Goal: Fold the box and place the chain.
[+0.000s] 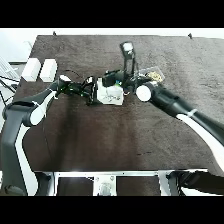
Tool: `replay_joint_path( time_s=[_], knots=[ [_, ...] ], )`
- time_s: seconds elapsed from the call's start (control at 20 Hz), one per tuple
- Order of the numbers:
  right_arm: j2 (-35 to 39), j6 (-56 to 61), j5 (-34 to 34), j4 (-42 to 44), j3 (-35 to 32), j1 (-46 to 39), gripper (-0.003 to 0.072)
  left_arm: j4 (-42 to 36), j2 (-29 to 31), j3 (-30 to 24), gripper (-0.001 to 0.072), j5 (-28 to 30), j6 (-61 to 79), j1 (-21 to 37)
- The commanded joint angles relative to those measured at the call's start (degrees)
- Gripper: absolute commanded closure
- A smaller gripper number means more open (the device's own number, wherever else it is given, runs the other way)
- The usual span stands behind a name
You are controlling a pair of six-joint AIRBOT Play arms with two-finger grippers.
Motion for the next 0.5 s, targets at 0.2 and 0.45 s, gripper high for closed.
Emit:
replay_joint_path(
  time_s=[0.2,0.45],
  knots=[
    [5.0,-0.6,2.0,-2.3,-2.2,-0.7,0.0678,0.0,0.0,0.0,0.0421,0.0,0.0,0.0],
    [-0.4,2.9,0.3,-2.1,-7.3,-0.7,0.0678,0.0,0.0,0.0,0.0421,0.0,0.0,0.0]
  ],
)
